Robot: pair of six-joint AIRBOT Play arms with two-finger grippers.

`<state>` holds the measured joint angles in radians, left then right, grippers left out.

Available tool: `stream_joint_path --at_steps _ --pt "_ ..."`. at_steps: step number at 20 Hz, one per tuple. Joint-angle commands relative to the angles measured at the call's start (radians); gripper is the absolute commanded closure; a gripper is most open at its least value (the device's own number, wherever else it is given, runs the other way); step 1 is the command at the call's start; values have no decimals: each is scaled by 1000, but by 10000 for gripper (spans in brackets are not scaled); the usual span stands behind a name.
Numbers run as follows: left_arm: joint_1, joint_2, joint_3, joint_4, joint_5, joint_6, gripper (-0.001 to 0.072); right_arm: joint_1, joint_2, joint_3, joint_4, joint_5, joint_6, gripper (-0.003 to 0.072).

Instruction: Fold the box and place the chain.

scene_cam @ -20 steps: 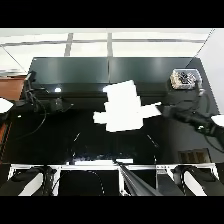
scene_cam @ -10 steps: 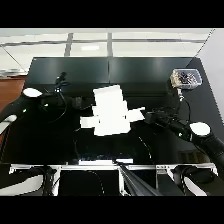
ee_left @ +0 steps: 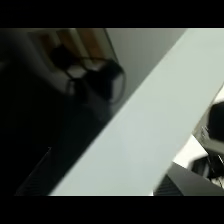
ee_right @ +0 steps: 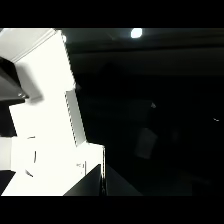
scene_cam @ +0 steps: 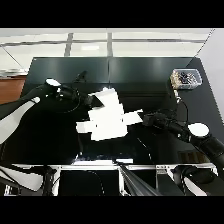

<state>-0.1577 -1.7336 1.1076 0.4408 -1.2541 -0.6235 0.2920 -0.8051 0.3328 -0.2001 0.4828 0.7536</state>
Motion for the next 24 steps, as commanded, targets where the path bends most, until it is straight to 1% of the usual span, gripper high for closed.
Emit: stream_joint_path --at_steps 1,3,5,6,7,10,13,14,17,20,21,24 --pt "-8 -57 69 61 -189 71 8 1 0 -1 -8 15 1 674" --pt "-22 -57 89 132 -237 71 9 1 0 -1 -43 37 2 673" --pt "-29 -57 89 192 -248 70 18 1 0 -1 -43 45 2 673" --pt "-33 -57 89 214 -246 70 69 1 0 -1 -44 45 2 674" --pt "-33 -57 89 225 -245 71 94 1 0 -1 -43 44 2 674" --pt "-23 -57 89 238 -244 56 95 1 0 -1 -43 45 2 673" --pt "6 -57 88 235 -265 6 95 1 0 -1 -43 44 2 674" --pt "18 -57 85 227 -263 -18 95 1 0 -1 -43 44 2 673" --pt "42 -56 31 127 -245 -35 94 1 0 -1 -43 36 2 674" --pt "73 -51 -28 117 -217 -35 94 1 0 -1 -43 29 2 674" --pt "82 -48 -47 93 -208 -34 94 1 0 -1 -43 30 2 674" --pt "76 -48 -106 -40 -227 65 94 1 0 -1 -44 29 2 674"
